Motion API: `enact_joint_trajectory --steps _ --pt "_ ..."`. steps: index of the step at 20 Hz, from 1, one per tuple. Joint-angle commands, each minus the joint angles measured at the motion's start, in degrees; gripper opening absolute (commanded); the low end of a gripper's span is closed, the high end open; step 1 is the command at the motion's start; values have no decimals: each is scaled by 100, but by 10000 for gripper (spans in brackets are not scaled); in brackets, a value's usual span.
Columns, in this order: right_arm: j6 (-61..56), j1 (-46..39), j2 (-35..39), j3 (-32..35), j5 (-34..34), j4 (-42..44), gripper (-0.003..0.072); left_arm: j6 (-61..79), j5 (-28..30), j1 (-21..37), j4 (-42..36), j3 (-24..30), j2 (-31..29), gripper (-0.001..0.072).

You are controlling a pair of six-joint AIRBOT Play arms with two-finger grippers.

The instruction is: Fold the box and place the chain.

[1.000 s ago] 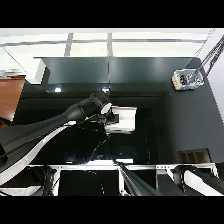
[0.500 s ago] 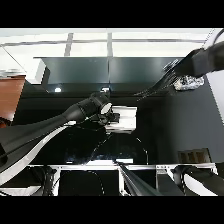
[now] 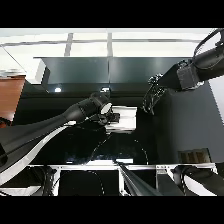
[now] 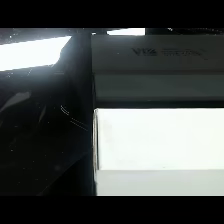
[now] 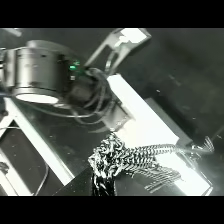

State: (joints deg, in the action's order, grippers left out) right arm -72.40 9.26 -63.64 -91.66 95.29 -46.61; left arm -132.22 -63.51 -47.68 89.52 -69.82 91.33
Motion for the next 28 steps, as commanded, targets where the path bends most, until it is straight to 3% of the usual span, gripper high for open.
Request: enact_joint_trajectory --steps 1,13,25,28 --pt "-92 245 4 13 4 114 7 2 2 2 4 -7 -2 27" --pt "-155 837 -22 131 -448 48 8 0 4 2 4 -7 -2 27" --pt "-238 839 -22 2481 -1502 -234 9 2 4 17 4 -7 -2 27" --pt "-393 887 -22 3226 -2352 -155 13 0 4 37 4 -7 -2 27"
